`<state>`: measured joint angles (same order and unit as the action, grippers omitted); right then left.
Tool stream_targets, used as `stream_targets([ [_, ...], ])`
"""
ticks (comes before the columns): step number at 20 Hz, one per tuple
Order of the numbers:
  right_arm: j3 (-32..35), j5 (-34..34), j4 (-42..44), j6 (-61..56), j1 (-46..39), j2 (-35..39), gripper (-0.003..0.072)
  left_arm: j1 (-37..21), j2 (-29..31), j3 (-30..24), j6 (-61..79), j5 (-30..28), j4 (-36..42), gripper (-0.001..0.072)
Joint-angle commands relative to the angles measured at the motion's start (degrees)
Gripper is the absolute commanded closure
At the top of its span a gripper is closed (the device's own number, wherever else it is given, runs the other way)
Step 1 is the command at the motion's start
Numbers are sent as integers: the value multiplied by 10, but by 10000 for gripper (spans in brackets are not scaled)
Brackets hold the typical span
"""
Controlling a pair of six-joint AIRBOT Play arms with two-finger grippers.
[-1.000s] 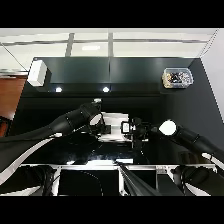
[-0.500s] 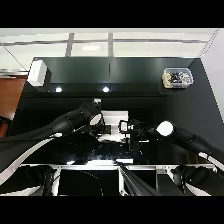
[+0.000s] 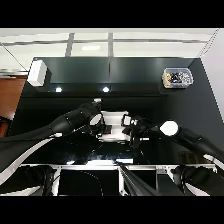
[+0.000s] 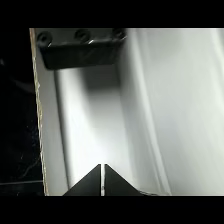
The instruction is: Fold the box and place the chain.
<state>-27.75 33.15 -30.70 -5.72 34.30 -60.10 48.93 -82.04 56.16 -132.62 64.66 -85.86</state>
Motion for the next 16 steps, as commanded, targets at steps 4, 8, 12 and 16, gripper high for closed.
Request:
stream_targets([
  [4,-1,76,-52,-225,-167,139,659,0,0,0,2,-4,0,679],
  [8,-1,147,-153,-493,-376,139,660,0,0,0,2,-5,0,679],
  [12,0,280,-201,-607,-510,70,660,0,0,0,2,-16,0,679],
  [16,0,419,-186,-609,-494,-43,659,0,0,0,2,-16,0,679],
])
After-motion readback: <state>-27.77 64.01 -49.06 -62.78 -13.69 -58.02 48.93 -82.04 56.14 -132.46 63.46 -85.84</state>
